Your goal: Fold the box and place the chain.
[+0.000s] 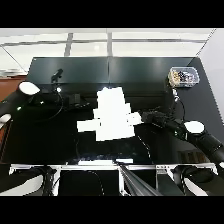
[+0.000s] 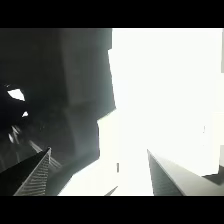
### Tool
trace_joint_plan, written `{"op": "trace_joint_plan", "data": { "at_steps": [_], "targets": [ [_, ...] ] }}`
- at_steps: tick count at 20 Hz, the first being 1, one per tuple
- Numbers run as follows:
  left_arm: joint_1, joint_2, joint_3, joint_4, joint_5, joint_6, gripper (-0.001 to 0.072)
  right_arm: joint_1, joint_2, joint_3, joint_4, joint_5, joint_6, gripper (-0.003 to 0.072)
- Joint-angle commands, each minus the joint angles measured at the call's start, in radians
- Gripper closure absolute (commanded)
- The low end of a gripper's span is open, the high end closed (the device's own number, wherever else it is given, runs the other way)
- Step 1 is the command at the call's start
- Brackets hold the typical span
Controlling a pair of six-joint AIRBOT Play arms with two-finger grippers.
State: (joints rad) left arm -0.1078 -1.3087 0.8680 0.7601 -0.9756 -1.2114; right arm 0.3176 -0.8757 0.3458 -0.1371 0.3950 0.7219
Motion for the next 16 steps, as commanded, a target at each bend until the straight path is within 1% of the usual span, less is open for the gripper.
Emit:
{"op": "trace_joint_plan", "data": {
  "at_steps": [1, 5, 9, 11, 12, 13, 15, 16],
  "targets": [
    [-0.013, -0.203, 0.100, -0.101, -0.107, 0.012, 0.0008, 0.021, 0.002, -0.003, 0.006, -0.019, 0.000, 0.0673],
    [-0.031, -0.352, 0.178, -0.275, -0.192, 0.096, 0.0008, 0.021, 0.002, -0.003, 0.004, 0.006, -0.001, 0.0673],
    [-0.065, -0.447, 0.256, -0.288, -0.233, 0.105, 0.0008, 0.021, 0.002, -0.003, 0.006, 0.012, 0.000, 0.0673],
    [-0.080, -0.478, 0.271, -0.294, -0.245, 0.108, 0.0008, 0.021, 0.002, -0.003, 0.005, 0.016, -0.001, 0.0673],
    [-0.085, -0.488, 0.277, -0.304, -0.268, 0.133, 0.0008, 0.021, 0.003, -0.003, 0.005, 0.016, -0.001, 0.0673],
    [-0.086, -0.502, 0.287, -0.328, -0.323, 0.204, 0.0008, 0.021, 0.002, -0.003, 0.005, 0.016, -0.001, 0.0673],
    [-0.086, -0.531, 0.308, -0.427, -0.504, 0.396, 0.0008, 0.021, 0.002, -0.003, 0.005, 0.018, -0.001, 0.0673],
    [-0.091, -0.539, 0.311, -0.468, -0.573, 0.436, 0.0009, 0.021, 0.003, -0.003, 0.005, 0.021, -0.001, 0.0673]
  ]
}}
